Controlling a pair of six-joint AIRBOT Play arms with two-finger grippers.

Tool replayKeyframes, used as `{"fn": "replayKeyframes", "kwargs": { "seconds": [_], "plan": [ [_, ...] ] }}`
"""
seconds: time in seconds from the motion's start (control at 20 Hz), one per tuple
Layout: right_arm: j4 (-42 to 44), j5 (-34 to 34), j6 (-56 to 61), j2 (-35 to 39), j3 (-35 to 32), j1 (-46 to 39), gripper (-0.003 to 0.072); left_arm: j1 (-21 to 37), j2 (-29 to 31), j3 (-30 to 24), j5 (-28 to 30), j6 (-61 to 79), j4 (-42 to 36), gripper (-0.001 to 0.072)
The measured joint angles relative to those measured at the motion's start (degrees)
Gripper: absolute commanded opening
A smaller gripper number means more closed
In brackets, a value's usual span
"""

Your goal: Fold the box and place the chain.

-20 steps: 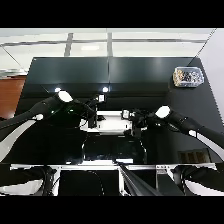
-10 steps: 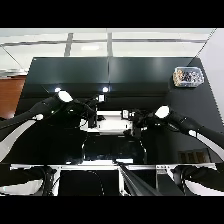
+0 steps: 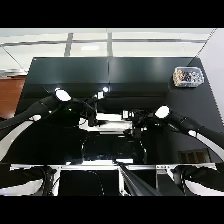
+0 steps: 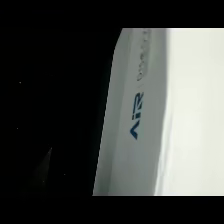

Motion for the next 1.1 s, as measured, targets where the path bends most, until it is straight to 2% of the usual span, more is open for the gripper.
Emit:
{"fn": "replayKeyframes", "kwargs": {
  "seconds": [0.05,0.2,0.25,0.3,0.35,0.4,0.6,0.65,0.75,0.8,0.95,1.1],
  "plan": [
    [-0.02,0.02,0.0,0.0,0.0,0.0,0.0252,0.46,1.16,0.22,-0.17,-2.54,0.66,0.072],
    [-0.02,0.0,0.04,0.0,0.0,0.0,0.0238,2.73,5.88,1.36,-3.65,-10.69,3.61,0.072],
    [-0.04,-0.02,0.07,0.0,0.0,0.0,0.0238,3.69,7.52,1.62,-5.46,-13.62,5.03,0.0697],
    [-0.04,-0.02,0.07,0.0,0.0,0.0,0.0238,4.79,9.16,1.84,-7.74,-17.16,6.45,0.0606],
    [-0.02,-0.02,0.07,0.0,0.0,0.0,0.0237,5.86,10.43,1.97,-10.36,-20.85,8.11,0.0392],
    [-0.02,-0.02,0.07,0.0,0.0,0.0,0.0238,7.08,11.45,2.1,-13.77,-24.9,9.57,0.0031],
    [0.0,-0.02,0.09,0.0,0.0,0.0,0.0236,10.27,13.42,0.74,-28.55,-36.68,11.56,0.0024],
    [-0.02,-0.04,0.09,0.0,0.0,0.0,0.0236,10.47,13.9,-0.74,-30.77,-38.71,10.14,0.0024],
    [0.0,-0.04,0.09,0.0,0.0,0.0,0.0236,9.99,15.23,-4.81,-31.61,-40.63,5.88,0.0024],
    [0.0,-0.04,0.11,0.0,0.0,0.0,0.0236,9.22,16.06,-7.39,-30.42,-40.94,3.69,0.0025],
    [0.02,-0.04,0.09,0.0,0.0,0.0,0.0236,5.51,17.84,-13.68,-21.29,-41.53,-3.89,0.0026],
    [0.02,-0.07,0.09,0.0,0.0,0.0,0.0237,1.01,18.34,-16.11,-9.81,-39.65,-11.17,0.0026]
  ]
}}
